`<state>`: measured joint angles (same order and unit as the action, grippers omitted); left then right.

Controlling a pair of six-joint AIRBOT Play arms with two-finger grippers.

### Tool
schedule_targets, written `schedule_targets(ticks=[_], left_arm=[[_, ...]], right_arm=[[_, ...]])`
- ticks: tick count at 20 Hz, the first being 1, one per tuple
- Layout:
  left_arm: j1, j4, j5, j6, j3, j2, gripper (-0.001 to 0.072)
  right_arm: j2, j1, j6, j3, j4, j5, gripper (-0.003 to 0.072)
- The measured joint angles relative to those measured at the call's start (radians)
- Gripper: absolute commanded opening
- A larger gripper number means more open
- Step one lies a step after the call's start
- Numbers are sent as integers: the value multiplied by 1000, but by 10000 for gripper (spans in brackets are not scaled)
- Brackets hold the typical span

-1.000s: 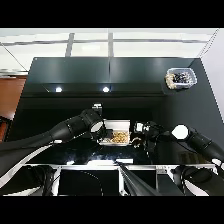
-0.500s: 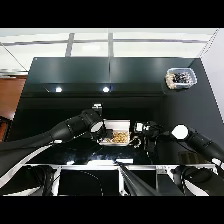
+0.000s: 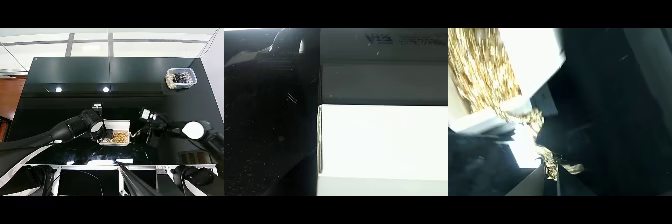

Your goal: Fold the box and place the chain.

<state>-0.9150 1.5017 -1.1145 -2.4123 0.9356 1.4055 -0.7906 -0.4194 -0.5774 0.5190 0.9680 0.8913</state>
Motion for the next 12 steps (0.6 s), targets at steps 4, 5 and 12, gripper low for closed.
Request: schedule_targets(ticks=[4, 5, 12], left_arm=[[0, 0, -7, 0, 0, 0, 27], [0, 0, -12, 0, 0, 0, 27], [0, 0, -22, 0, 0, 0, 27]], right_arm=[[33, 0, -180, 130, -77, 141, 19], [35, 0, -211, 163, -108, 175, 19], [33, -35, -309, 311, -311, 235, 19]])
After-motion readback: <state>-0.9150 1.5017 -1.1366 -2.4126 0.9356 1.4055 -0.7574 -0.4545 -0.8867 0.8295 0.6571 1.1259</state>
